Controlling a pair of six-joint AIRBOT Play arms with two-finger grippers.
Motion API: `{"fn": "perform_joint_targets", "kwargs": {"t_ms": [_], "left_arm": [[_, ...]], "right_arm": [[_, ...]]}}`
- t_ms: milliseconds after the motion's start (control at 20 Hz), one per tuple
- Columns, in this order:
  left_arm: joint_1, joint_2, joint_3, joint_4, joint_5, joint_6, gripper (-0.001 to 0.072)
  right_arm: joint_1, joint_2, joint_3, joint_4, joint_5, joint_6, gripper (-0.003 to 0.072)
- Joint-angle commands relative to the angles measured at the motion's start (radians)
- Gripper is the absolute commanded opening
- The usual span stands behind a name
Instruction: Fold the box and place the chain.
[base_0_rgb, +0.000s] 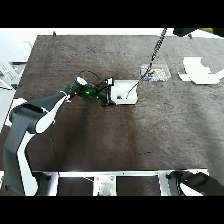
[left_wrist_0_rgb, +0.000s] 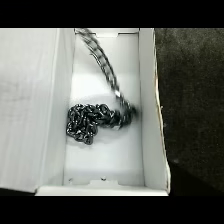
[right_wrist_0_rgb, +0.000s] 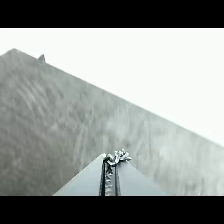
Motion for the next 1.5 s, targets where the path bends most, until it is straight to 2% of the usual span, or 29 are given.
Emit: {"fn": "perform_joint_targets", "kwargs": {"t_ms": [0, 150, 900, 1050, 1250, 1450], "left_arm": [[0.0, 0.0, 0.001, 0.0, 0.0, 0.0, 0.0413], [0.0, 0.0, 0.001, 0.0, 0.0, 0.0, 0.0413], [0.0, 0.0, 0.001, 0.0, 0.0, 0.0, 0.0413], [0.0, 0.0, 0.001, 0.0, 0.0, 0.0, 0.0413], [0.0, 0.0, 0.001, 0.0, 0.0, 0.0, 0.0413], [0.0, 0.0, 0.001, 0.0, 0.0, 0.0, 0.0413]], "right_arm": [[0.159, 0.057, 0.003, -0.213, -0.014, 0.1, 0.0009], [0.244, 0.053, 0.0, -0.253, -0.003, 0.125, 0.0008], [0.246, -0.084, -0.159, -0.253, -0.016, 0.259, 0.001], [0.243, -0.142, -0.232, -0.253, -0.034, 0.323, 0.001], [0.157, -0.278, -0.346, -0.249, -0.162, 0.428, 0.001], [0.119, -0.414, -0.384, -0.206, -0.166, 0.444, 0.001]]}}
